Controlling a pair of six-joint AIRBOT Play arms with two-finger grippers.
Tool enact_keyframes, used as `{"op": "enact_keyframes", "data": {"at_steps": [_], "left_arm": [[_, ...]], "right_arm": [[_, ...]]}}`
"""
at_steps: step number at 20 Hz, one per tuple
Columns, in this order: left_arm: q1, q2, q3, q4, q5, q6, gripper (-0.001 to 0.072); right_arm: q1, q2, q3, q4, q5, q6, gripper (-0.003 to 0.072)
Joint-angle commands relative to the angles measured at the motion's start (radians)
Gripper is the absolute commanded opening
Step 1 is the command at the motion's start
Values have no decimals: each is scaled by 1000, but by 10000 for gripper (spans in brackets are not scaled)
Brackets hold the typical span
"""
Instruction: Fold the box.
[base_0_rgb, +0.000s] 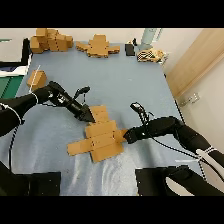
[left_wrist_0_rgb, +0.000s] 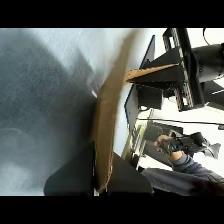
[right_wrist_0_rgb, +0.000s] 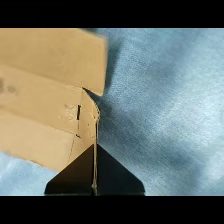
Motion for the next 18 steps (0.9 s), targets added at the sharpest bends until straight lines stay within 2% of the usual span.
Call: {"op": "enact_keyframes", "data": {"at_steps": [1, 2, 3, 4, 5, 6, 7, 11, 13, 14, 16, 18], "left_arm": [[-3, -1, 0, 10, 21, 32, 52], [-3, -1, 0, 8, 25, 49, 14], [-5, -1, 0, 6, 28, 58, 13], [-5, -1, 0, 3, 32, 69, 13], [-5, 0, 0, -11, 35, 89, 13], [-5, 2, 2, -38, 35, 125, 12], [-11, 10, 2, -67, 37, 167, 11], [-73, 109, 1, -70, 81, 312, 10], [-123, 166, -1, -54, 145, 383, 9], [-153, 192, -1, -24, 189, 418, 9], [-207, 224, -1, 59, 266, 465, 9], [-252, 230, -1, 100, 298, 512, 8]], "right_arm": [[1, 1, 0, 1, 7, 1, 3], [1, 1, 0, 1, 7, 1, 4], [1, 1, 0, 1, 7, 1, 8], [1, 1, 0, 2, 8, 6, 83], [0, 1, 0, 1, 18, 28, 262], [-3, 1, 3, -2, 34, 36, 398], [-18, 1, 11, -18, 50, 47, 416], [-143, 1, 157, -325, 55, 318, 416], [-211, 1, 247, -383, 27, 395, 414], [-236, 1, 281, -375, 9, 413, 384], [-252, 1, 313, -334, -13, 436, 14], [-240, 1, 308, -263, -39, 435, 4]]}}
